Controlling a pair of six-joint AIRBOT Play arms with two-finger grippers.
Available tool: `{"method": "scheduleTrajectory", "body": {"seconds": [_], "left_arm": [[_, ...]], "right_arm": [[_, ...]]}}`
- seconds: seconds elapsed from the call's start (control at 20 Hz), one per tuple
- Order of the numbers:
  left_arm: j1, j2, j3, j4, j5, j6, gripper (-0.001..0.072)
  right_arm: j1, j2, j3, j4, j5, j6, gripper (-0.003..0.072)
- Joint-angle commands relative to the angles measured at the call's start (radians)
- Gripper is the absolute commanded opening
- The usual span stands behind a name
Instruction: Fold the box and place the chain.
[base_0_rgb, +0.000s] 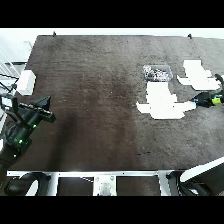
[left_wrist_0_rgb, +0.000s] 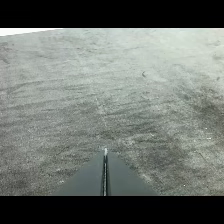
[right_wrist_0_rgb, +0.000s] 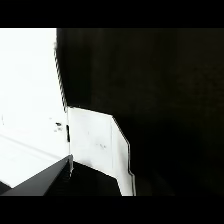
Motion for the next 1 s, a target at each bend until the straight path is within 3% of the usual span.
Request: {"method": "scheduleTrajectory", "body": {"seconds": [0.0, 0.05, 0.25, 0.4, 0.6, 0.95], "left_arm": [[0.0, 0.001, 0.0, 0.0, 0.0, 0.0, 0.0017], [0.0, 0.001, 0.0, 0.0, 0.0, 0.0, 0.0018], [0.0, 0.001, 0.0, 0.0, 0.0, 0.0, 0.0017], [0.0, 0.001, 0.0, 0.0, 0.0, 0.0, 0.0017], [0.0, 0.001, 0.0, 0.0, 0.0, 0.0, 0.0017], [0.0, 0.001, 0.0, 0.0, 0.0, 0.0, 0.0017]], "right_arm": [[0.025, -0.058, 0.003, 0.037, 0.076, -0.009, 0.0571], [0.029, -0.074, 0.003, 0.053, 0.098, -0.009, 0.0569], [0.043, -0.098, -0.025, 0.096, 0.116, -0.047, 0.0379], [0.042, -0.098, -0.056, 0.133, 0.125, -0.104, 0.0015], [0.053, -0.024, -0.189, 0.169, 0.119, -0.126, 0.0011], [0.234, 0.276, -0.654, 0.393, -0.12, -0.16, 0.001]]}}
